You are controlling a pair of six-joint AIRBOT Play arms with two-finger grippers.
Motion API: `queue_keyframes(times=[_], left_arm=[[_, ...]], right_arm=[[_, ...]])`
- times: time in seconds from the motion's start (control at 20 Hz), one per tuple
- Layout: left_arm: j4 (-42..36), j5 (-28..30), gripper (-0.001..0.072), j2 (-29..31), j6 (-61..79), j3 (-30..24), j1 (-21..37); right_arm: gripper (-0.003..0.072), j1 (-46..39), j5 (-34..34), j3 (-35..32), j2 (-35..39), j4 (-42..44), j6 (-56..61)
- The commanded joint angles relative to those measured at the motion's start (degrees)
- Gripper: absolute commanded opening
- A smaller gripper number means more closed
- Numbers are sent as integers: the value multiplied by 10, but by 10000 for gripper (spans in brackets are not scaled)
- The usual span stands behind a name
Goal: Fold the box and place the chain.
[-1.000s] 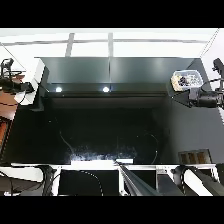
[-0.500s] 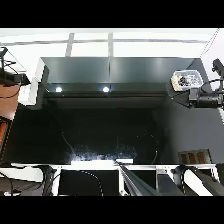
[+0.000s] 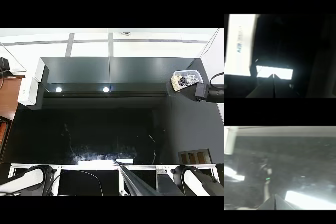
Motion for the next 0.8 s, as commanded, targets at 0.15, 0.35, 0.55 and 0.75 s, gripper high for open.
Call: queue_keyframes(times=[0.15, 0.35, 0.55, 0.75], left_arm=[[-21, 250, 27, 241, -7, -311, -181], [-20, 360, 28, 348, -10, -486, -223], [-2, 315, 28, 373, 6, -505, -221], [-7, 315, 28, 373, 5, -505, -221]], right_arm=[[7, 164, -203, 5, 21, -287, 117], [7, 205, -286, -38, 35, -494, 261], [8, 199, -368, -155, 95, -494, 261], [6, 199, -369, -183, 103, -491, 261]])
